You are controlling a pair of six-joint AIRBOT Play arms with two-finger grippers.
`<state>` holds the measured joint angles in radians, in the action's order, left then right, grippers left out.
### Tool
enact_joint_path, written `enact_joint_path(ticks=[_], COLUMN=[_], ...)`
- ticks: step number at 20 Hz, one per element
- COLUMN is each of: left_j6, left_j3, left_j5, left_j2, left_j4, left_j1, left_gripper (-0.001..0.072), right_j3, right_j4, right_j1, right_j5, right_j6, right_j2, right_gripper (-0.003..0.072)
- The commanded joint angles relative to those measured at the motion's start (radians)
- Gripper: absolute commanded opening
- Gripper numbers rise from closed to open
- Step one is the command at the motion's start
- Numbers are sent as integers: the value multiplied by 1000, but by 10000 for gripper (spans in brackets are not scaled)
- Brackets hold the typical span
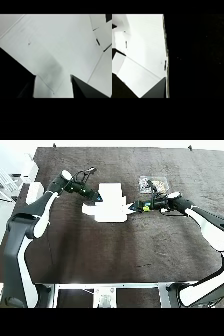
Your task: Fold the box and place the chain.
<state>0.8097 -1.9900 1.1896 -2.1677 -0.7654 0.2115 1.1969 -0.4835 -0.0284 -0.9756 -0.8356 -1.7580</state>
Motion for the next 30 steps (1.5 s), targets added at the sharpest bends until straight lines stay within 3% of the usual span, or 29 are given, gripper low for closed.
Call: enact_joint_path(ticks=[1, 3, 4, 7, 8, 10, 23, 24, 30], left_j6=[-8, -27, -39, -51, -51, -54, -78, -79, -113], left_j3=[-1, -1, -1, -1, -1, -1, -1, -1, 0], left_j5=[0, -2, -2, -5, -4, -5, -4, -4, -3], left_j2=[-10, -13, -13, -13, -13, -14, -26, -26, -27], left_j4=[23, 53, 63, 76, 85, 93, 122, 130, 175], left_j1=[0, 0, 0, 0, 0, 0, 0, 0, 0], left_gripper=[540, 516, 462, 459, 390, 352, 341, 265, 225], right_j3=[1, 1, 1, 1, 1, 1, 0, 1, 1], right_j4=[0, 0, 0, 0, 0, 0, -8, -12, -26], right_j1=[-1, -1, -1, -1, -1, -1, -1, -1, -1], right_j5=[-1, -1, -1, -1, -1, -1, -1, -1, -1], right_j6=[2, 2, 2, 2, 2, 2, 3, 8, 11], right_j2=[0, 0, 0, 0, 0, 0, 0, 0, 0], right_gripper=[17, 17, 17, 17, 17, 17, 17, 17, 18])
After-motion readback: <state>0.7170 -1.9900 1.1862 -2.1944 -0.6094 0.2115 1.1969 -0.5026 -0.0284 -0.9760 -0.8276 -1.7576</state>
